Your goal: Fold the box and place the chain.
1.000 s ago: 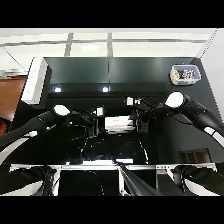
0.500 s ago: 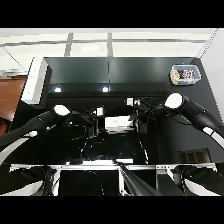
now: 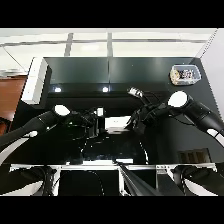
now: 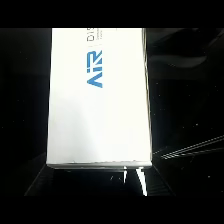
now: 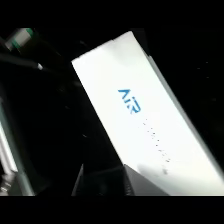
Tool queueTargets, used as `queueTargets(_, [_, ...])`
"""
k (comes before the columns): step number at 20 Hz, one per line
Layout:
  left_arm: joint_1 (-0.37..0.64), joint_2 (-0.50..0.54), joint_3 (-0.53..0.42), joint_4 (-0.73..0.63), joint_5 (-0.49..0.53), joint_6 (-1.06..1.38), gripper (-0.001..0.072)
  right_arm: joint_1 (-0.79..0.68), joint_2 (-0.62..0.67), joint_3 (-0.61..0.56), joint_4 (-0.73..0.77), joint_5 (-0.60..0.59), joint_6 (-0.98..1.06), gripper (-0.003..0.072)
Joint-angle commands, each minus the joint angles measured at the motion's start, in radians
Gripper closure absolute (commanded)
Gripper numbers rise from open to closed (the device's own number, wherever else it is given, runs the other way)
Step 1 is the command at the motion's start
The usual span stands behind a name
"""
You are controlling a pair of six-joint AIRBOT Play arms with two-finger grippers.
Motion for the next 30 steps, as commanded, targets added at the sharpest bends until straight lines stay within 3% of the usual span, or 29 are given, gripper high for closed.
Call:
queueTargets(1, [0.0,-0.001,0.0,0.0,0.0,0.001,0.0347,0.0,0.004,0.001,0.121,-0.014,0.229,0.0632])
queueTargets(2, [0.0,-0.001,0.0,0.0,0.0,0.0,0.0347,0.0,0.003,0.001,0.134,-0.041,0.285,0.0672])
queueTargets(5, [0.0,-0.001,0.0,0.0,0.0,0.0,0.0347,0.002,-0.029,0.001,0.143,-0.078,0.391,0.0672])
queueTargets(12, [0.0,-0.001,0.0,0.0,0.0,0.0,0.0347,0.002,-0.19,0.001,0.081,-0.073,0.395,0.0672])
queueTargets(20, [0.0,0.0,0.0,0.0,0.0,0.001,0.0347,0.001,-0.197,0.002,0.035,-0.099,0.401,0.0672])
queueTargets(23, [0.0,0.0,0.0,-0.004,0.0,0.001,0.0347,-0.032,-0.137,0.017,0.038,-0.038,0.395,0.0672])
queueTargets(27, [0.0,0.001,0.0,-0.003,-0.001,-0.001,0.0347,-0.177,0.068,0.058,-0.002,0.09,0.39,0.0672])
queueTargets(30, [0.0,0.038,0.001,0.001,-0.004,-0.044,0.0322,-0.317,0.231,0.057,-0.258,0.18,0.449,0.0672])
